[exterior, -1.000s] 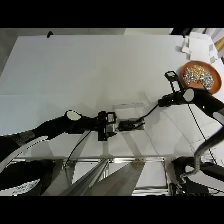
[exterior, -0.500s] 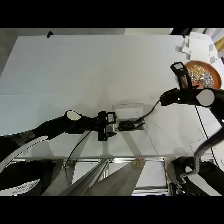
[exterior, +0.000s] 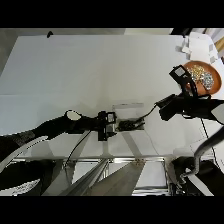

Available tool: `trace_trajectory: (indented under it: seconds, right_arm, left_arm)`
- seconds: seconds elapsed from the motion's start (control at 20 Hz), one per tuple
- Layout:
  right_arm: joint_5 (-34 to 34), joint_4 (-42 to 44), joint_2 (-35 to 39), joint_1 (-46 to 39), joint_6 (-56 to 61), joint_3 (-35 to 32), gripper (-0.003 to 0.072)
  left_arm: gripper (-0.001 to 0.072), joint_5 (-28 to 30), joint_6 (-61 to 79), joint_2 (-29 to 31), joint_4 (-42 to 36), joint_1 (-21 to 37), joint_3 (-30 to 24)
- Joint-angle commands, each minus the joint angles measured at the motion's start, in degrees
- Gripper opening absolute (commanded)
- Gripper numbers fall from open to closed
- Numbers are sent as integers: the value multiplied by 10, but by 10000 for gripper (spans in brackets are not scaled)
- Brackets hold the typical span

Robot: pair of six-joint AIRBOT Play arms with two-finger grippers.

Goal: Fold the box and place the chain.

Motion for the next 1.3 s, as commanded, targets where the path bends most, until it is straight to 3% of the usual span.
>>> trace_trajectory:
  seconds: [0.0,0.55,1.0,1.25]
  right_arm:
    - [39,49,30,16,-17,0,15]
    - [72,348,36,16,-145,0,16]
    - [83,457,36,20,-203,0,16]
    - [69,440,35,43,-216,0,15]
  left_arm:
    - [150,0,0,0,0,0,0]
    - [150,0,0,0,0,0,0]
    - [150,0,0,0,0,0,0]
    - [150,0,0,0,0,0,0]
